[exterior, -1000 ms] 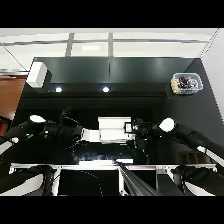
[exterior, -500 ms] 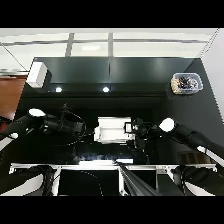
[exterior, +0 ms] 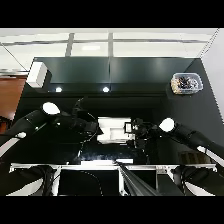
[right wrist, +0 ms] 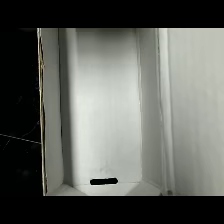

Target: Fold the box and place the chain.

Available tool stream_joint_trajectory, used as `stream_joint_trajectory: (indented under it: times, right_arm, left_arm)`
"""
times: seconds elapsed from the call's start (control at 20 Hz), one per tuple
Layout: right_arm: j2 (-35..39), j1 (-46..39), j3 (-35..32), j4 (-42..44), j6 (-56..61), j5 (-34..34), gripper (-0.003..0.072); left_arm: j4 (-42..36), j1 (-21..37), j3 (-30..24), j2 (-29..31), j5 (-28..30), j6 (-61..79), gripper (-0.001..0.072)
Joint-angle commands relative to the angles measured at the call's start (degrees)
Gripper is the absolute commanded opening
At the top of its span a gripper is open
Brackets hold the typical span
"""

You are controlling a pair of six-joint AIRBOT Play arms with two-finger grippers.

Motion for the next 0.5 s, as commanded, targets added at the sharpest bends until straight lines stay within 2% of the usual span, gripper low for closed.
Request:
stream_joint_trajectory:
  times: [0.0,0.25,0.45]
  right_arm:
    - [0.0,0.0,0.0,0.0,0.0,0.0,0.0192]
    - [0.0,0.0,0.0,0.0,0.0,0.0,0.0192]
    - [0.0,0.0,0.0,0.0,0.0,0.0,0.0192]
  left_arm:
    - [12.1,-6.9,3.2,0.1,4.8,-16.6,0.0445]
    - [26.5,-14.3,6.7,-0.1,7.9,-32.9,0.0444]
    - [41.6,-20.9,9.7,-0.4,7.7,-46.6,0.0445]
